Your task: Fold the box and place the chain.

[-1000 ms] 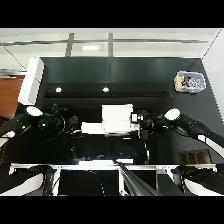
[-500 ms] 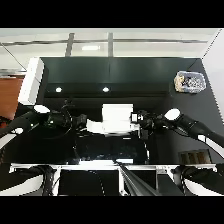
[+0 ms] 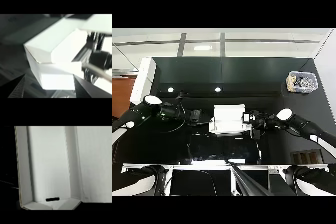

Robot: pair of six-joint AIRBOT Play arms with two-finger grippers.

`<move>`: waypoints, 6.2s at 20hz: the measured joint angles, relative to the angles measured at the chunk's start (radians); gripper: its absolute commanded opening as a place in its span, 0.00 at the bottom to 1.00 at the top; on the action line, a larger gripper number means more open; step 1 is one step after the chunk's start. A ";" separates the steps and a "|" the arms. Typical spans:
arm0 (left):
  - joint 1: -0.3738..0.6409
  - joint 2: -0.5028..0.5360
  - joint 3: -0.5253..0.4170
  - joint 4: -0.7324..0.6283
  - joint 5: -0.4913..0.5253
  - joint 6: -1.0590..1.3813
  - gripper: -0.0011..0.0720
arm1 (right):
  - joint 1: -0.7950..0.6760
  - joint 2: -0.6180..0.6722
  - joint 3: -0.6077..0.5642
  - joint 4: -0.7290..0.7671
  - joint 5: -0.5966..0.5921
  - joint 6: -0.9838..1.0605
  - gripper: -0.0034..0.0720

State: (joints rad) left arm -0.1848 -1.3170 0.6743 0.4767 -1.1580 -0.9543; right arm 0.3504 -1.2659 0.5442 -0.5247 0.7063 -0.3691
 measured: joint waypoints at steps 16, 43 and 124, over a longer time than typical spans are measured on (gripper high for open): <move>-0.299 0.000 0.116 0.254 0.232 -0.422 0.83 | 0.000 0.000 0.000 0.000 0.000 0.000 0.31; -0.544 -0.032 0.252 0.776 0.235 -1.142 0.68 | 0.000 0.000 0.000 0.000 0.000 0.000 0.31; -0.645 -0.271 0.512 1.005 -0.049 -1.474 0.05 | 0.000 0.019 0.000 -0.051 -0.030 0.111 1.00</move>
State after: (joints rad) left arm -0.8299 -1.5883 1.1858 1.4815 -1.2072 -2.4287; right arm 0.3508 -1.2465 0.5442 -0.5755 0.6762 -0.2584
